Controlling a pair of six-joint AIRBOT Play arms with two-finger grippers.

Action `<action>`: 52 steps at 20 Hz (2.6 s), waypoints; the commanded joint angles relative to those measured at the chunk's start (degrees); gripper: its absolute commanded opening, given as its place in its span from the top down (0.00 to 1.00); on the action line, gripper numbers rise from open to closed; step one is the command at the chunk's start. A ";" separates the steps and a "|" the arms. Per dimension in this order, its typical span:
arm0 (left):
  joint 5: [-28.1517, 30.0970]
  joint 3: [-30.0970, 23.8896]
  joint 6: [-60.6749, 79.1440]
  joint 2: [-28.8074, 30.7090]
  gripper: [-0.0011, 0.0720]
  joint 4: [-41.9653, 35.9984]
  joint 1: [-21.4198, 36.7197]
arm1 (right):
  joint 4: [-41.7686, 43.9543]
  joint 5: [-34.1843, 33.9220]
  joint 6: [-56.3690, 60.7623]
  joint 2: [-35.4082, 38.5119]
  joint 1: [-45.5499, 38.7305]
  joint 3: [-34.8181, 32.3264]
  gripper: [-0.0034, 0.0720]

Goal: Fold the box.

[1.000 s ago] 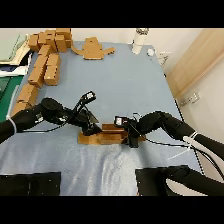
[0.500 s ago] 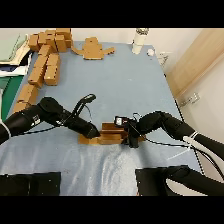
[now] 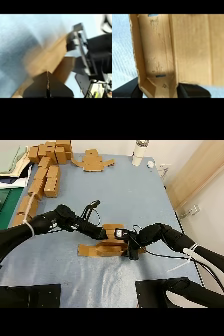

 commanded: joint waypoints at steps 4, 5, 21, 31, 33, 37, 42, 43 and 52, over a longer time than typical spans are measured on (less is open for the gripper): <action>1.33 0.76 -1.25 -4.66 0.97 -0.09 -0.07 | 0.00 0.17 0.00 -0.04 0.02 -0.02 0.28; 1.49 0.81 -1.27 -4.66 0.97 -0.22 -0.04 | 0.00 0.17 0.00 -0.04 0.02 -0.02 0.28; -10.05 1.07 29.88 13.09 0.97 22.80 -1.20 | 0.00 0.15 0.00 -0.04 0.02 -0.02 0.28; -2.36 -12.04 58.03 13.44 0.24 11.32 3.63 | -0.02 0.17 0.00 -0.04 0.02 -0.02 0.28; -1.70 -12.85 58.01 13.42 0.24 11.02 3.63 | -0.02 0.17 0.00 -0.04 0.02 -0.02 0.28; 1.70 -12.85 57.96 13.14 0.24 8.26 2.29 | -0.02 0.17 0.00 -0.04 0.02 -0.02 0.28; 2.16 -12.83 56.39 10.91 0.24 7.89 1.07 | -0.02 0.17 0.00 -0.04 0.02 -0.02 0.28; 2.14 -12.83 56.41 10.69 0.28 7.87 0.68 | -0.02 0.15 0.00 -0.04 0.02 -0.02 0.28; 2.03 -12.83 60.67 6.88 0.60 2.62 -0.87 | 0.00 0.15 0.00 -0.04 0.02 -0.02 0.28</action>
